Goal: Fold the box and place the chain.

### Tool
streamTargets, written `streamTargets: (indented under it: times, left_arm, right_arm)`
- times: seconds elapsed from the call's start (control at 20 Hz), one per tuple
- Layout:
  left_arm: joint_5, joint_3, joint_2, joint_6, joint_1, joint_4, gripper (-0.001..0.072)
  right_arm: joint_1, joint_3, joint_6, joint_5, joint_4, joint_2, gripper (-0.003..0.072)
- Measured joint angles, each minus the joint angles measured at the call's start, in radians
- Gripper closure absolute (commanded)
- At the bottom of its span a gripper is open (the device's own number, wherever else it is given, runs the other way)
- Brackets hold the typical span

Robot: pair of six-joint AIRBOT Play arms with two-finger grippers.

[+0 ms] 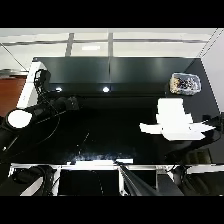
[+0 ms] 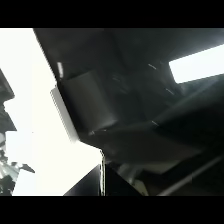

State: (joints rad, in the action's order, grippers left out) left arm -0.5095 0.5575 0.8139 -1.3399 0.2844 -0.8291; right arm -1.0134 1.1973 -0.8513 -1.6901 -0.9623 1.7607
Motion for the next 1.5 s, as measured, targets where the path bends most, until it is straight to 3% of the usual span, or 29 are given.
streamTargets:
  times: [0.3, 0.55, 0.8, 1.1, 1.35, 1.5]
  left_arm:
    - [0.003, 0.0, 0.0, 0.0, 0.0, 0.007, 0.0017]
    - [0.007, 0.0, 0.0, 0.0, 0.0, 0.016, 0.0017]
    - [-0.029, 0.0, 0.0, 0.0, 0.0, 0.049, 0.0017]
    - [-0.106, 0.0, 0.008, -0.019, -0.017, 0.06, 0.0016]
    - [-0.236, 0.0, 0.076, -0.026, -0.095, 0.079, 0.0016]
    - [-0.325, 0.0, 0.154, 0.089, -0.139, 0.147, 0.0016]
  right_arm:
    - [0.125, -0.004, -0.027, -0.01, 0.047, -0.037, 0.0665]
    - [0.29, -0.082, -0.047, 0.048, 0.156, -0.154, 0.0665]
    - [0.479, -0.276, -0.096, 0.236, 0.312, -0.397, 0.0665]
    - [0.769, -0.608, -0.222, 0.534, 0.397, -0.801, 0.0665]
    - [0.941, -0.783, -0.237, 0.629, 0.391, -1.078, 0.0664]
    - [0.99, -0.822, -0.232, 0.648, 0.369, -1.165, 0.0665]
